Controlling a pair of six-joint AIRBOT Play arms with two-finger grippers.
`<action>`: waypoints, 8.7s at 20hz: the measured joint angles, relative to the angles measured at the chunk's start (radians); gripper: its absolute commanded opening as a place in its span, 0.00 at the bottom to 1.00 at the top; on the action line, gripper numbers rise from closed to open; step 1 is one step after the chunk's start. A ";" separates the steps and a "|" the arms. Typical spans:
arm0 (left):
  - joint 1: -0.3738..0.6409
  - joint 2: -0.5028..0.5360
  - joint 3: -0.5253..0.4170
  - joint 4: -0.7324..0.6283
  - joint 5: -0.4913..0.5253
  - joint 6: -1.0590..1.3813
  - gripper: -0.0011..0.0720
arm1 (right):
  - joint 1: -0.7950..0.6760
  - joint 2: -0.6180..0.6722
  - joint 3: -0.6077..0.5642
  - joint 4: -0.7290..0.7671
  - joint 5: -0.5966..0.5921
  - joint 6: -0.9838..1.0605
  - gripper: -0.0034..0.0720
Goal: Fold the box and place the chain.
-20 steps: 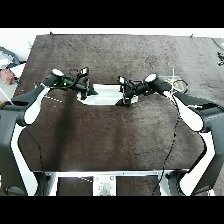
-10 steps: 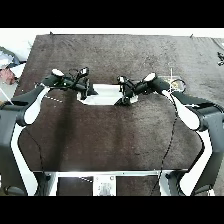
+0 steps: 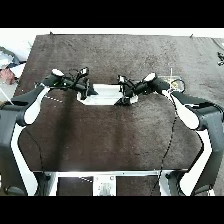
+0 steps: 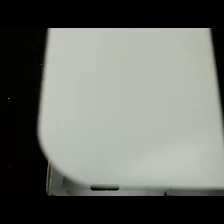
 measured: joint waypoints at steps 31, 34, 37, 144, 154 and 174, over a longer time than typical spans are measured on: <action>0.000 0.000 0.000 0.000 0.000 0.000 0.03 | 0.000 -0.001 0.000 -0.019 -0.041 -0.007 0.56; 0.000 0.000 0.000 0.000 0.000 -0.001 0.03 | 0.000 -0.001 0.000 -0.019 -0.041 -0.007 0.56; 0.001 0.000 0.000 0.001 -0.004 -0.008 0.04 | 0.000 -0.001 0.000 -0.019 -0.041 -0.007 0.56; -0.084 0.192 -0.051 0.493 0.098 -0.243 0.98 | -0.001 -0.002 0.000 -0.018 -0.041 -0.007 0.56; -0.090 0.181 -0.051 0.478 0.063 -0.252 0.98 | -0.001 -0.002 0.000 -0.018 -0.041 -0.007 0.56; -0.113 0.173 -0.051 0.514 0.042 -0.286 0.45 | -0.001 -0.002 0.000 -0.018 -0.041 -0.007 0.56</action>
